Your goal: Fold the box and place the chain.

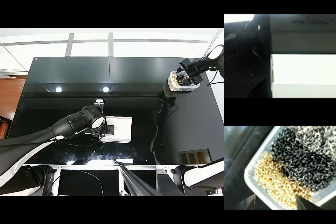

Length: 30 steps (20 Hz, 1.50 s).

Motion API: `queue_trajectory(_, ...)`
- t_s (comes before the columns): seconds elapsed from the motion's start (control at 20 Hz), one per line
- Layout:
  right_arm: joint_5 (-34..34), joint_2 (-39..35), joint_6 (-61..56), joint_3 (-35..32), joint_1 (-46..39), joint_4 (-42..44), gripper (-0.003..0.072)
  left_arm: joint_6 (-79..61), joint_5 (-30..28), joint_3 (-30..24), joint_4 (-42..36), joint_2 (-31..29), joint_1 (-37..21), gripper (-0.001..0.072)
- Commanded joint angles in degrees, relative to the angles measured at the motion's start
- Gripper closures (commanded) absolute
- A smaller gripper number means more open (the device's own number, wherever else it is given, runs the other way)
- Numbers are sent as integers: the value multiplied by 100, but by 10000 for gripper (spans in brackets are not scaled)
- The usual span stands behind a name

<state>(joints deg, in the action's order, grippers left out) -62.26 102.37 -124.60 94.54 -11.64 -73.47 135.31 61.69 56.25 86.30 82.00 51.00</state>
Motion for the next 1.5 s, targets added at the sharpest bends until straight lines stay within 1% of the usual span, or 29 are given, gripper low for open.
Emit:
queue_trajectory(0.0, -39, 247, -103, 105, -4, 107, 156, -4, -7, -2, 4, -2, -2, 682)
queue_trajectory(0.2, 24, 374, -101, 105, -2, 107, 156, -2, -7, -2, 4, -2, -2, 682)
queue_trajectory(0.45, 284, 518, -98, 105, 26, 337, 156, -2, -9, -2, 4, -2, -2, 683)
queue_trajectory(0.7, 302, 645, -96, 105, 109, 341, 157, -2, -9, -2, 2, -2, -2, 682)
queue_trajectory(0.8, 308, 638, 103, 105, 107, 455, 479, -2, -9, -2, 4, -2, -2, 682)
queue_trajectory(0.85, 299, 634, 260, 107, 96, 577, 565, -2, -9, -2, 7, -2, -2, 682)
queue_trajectory(1.0, 151, 553, 549, 127, 76, 695, 573, -2, -9, -2, 20, -2, -2, 682)
queue_trajectory(1.05, 131, 474, 743, 127, 76, 695, 647, -2, -13, -2, 22, -2, -2, 683)
queue_trajectory(1.25, 138, -68, 1613, 129, 35, 706, 649, -2, -11, -2, 22, 0, -2, 682)
queue_trajectory(1.45, 83, -831, 2243, 133, -181, 901, 649, -2, -13, -2, 20, 0, -2, 682)
